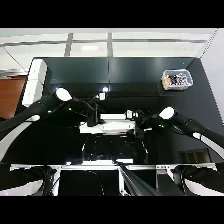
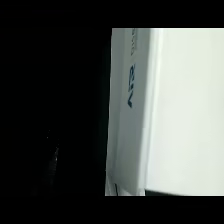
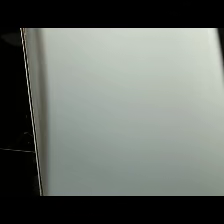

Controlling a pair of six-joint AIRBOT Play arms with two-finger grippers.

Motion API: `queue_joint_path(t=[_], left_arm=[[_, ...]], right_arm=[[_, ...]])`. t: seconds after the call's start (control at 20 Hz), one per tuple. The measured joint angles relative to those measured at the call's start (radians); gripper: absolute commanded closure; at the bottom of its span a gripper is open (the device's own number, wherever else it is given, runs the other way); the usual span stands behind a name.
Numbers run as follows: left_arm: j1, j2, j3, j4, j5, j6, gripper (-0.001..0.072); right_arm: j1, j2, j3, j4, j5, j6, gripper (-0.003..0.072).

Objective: Fold the box and place the chain.

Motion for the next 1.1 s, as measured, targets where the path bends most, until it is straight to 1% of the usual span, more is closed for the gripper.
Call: queue_joint_path(t=[0.1, 0.15, 0.2, 0.25, 0.3, 0.4, 0.5, 0.55, 0.65, 0.7, 0.75, 0.85, 0.95, 1.05, 1.1], left_arm=[[0.028, 0.061, 0.000, 0.082, -0.035, -0.149, 0.0128], [0.046, 0.093, 0.000, 0.122, -0.068, -0.235, 0.0214], [0.065, 0.120, 0.000, 0.156, -0.103, -0.303, 0.0380], [0.086, 0.145, 0.000, 0.185, -0.140, -0.372, 0.0649], [0.105, 0.162, 0.000, 0.192, -0.179, -0.428, 0.0689], [0.133, 0.183, -0.008, 0.175, -0.278, -0.513, 0.0690], [0.135, 0.194, -0.045, 0.082, -0.350, -0.557, 0.0689], [0.124, 0.197, -0.077, 0.019, -0.362, -0.569, 0.0689], [0.091, 0.201, -0.137, -0.130, -0.340, -0.559, 0.0690], [0.076, 0.201, -0.156, -0.200, -0.301, -0.536, 0.0689], [0.063, 0.203, -0.172, -0.269, -0.241, -0.511, 0.0689], [0.039, 0.199, -0.190, -0.363, -0.082, -0.469, 0.0689], [0.021, 0.180, -0.197, -0.412, 0.076, -0.437, 0.0689], [0.010, 0.147, -0.195, -0.430, 0.172, -0.418, 0.0689], [0.007, 0.129, -0.193, -0.436, 0.196, -0.413, 0.0689]], right_arm=[[0.000, 0.000, 0.000, 0.000, 0.000, 0.000, 0.0591], [0.000, 0.000, 0.000, 0.000, 0.000, 0.000, 0.0591], [0.000, 0.000, 0.000, 0.000, 0.000, 0.000, 0.0592], [0.000, 0.000, 0.000, 0.000, -0.001, 0.000, 0.0591], [0.000, 0.000, 0.000, 0.000, -0.001, 0.000, 0.0591], [0.000, 0.000, 0.000, 0.000, -0.001, 0.000, 0.0591], [0.000, 0.000, 0.000, 0.000, -0.001, 0.000, 0.0591], [0.000, 0.000, 0.000, 0.000, -0.001, 0.000, 0.0591], [0.000, 0.000, 0.000, 0.000, -0.001, 0.000, 0.0591], [0.000, 0.000, 0.000, 0.000, -0.001, 0.000, 0.0591], [0.000, 0.000, 0.000, 0.000, -0.001, 0.000, 0.0591], [0.000, 0.000, 0.000, 0.000, -0.001, 0.000, 0.0591], [0.000, 0.000, 0.000, 0.000, -0.001, 0.000, 0.0591], [0.000, 0.000, 0.000, 0.000, -0.001, 0.000, 0.0591], [0.000, 0.000, 0.000, 0.000, -0.001, 0.000, 0.0591]])
